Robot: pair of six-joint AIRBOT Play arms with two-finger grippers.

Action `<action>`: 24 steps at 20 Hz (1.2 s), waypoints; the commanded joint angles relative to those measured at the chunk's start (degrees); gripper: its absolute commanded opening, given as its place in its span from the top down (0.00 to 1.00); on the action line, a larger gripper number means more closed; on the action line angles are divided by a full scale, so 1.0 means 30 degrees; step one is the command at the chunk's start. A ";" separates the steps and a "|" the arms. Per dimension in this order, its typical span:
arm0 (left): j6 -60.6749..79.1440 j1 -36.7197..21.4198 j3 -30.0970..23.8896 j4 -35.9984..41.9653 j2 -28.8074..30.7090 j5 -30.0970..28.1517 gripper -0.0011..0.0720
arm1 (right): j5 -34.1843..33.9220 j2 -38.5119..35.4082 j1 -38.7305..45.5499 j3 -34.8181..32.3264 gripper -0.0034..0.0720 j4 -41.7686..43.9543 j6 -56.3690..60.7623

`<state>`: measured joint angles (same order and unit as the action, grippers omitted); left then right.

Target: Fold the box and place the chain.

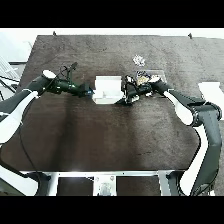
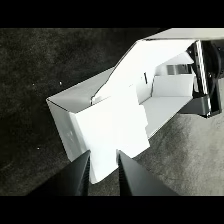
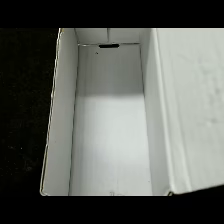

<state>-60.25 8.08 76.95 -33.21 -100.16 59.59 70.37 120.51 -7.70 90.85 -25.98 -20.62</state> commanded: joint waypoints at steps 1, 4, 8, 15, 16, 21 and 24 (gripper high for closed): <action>-0.1712 0.0437 0.0517 -0.1377 0.0015 -0.0219 0.69 | 0.0007 -0.0007 0.0007 -0.0007 0.17 0.0007 0.0000; -0.1792 0.0532 0.0648 -0.1457 0.0007 -0.0211 0.68 | 0.0007 -0.0007 0.0007 -0.0007 0.17 0.0007 0.0000; -0.1778 0.0532 0.0648 -0.1523 0.0007 -0.0138 0.44 | 0.0007 -0.0007 0.0007 -0.0007 0.17 0.0007 0.0000; -0.1071 0.0168 0.0648 -0.1530 0.0015 0.0546 0.44 | 0.0007 -0.0007 0.0007 -0.0007 0.17 0.0007 0.0000; -0.0860 -0.0036 0.0648 -0.1530 0.0051 0.0721 0.44 | 0.0000 -0.0007 0.0007 -0.0007 0.17 0.0007 0.0000; -0.0772 -0.0903 0.0627 -0.3133 0.0969 0.1355 0.44 | 0.0007 -0.0007 0.0007 -0.0007 0.17 0.0007 0.0000; -0.0750 -0.1639 0.0612 -0.4073 0.0969 0.2820 0.44 | 0.0007 -0.0007 0.0007 -0.0007 0.17 0.0007 0.0000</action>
<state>-62.72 4.93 78.81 -42.30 -97.67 64.42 70.37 120.51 -7.66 90.85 -25.96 -20.62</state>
